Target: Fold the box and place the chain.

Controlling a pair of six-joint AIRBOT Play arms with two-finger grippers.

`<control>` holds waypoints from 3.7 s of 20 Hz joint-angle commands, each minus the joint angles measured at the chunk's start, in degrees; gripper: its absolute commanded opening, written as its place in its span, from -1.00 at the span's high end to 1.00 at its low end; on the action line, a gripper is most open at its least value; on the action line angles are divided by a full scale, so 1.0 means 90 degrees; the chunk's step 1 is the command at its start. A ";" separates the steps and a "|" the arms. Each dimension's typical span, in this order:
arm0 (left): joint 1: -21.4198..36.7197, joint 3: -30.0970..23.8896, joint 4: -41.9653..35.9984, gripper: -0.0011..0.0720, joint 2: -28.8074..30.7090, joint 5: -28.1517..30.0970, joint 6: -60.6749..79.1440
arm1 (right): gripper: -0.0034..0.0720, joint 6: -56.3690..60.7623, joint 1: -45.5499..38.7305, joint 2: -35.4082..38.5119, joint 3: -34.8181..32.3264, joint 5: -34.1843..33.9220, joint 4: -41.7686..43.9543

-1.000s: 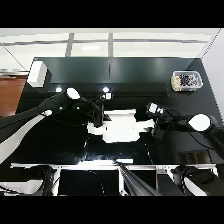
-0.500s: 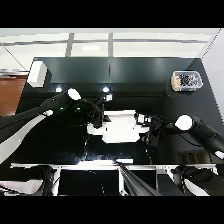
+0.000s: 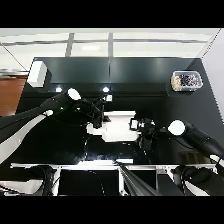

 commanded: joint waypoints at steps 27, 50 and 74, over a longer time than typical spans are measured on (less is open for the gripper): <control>-0.0328 0.0466 0.0517 0.91 0.0131 0.0415 -0.0034 | -0.76 -0.1081 -0.0843 -0.0267 0.0699 -0.0097 0.0559; -0.0474 -0.0051 0.0680 0.89 0.0435 0.0971 -0.0010 | -0.76 -0.2509 -0.0828 -0.1613 0.0699 -0.0197 0.1081; -0.0061 -0.0022 0.2846 -0.01 0.1906 -0.0731 -0.2671 | 0.26 -0.2531 -0.0831 -0.1710 0.0702 -0.0233 0.1052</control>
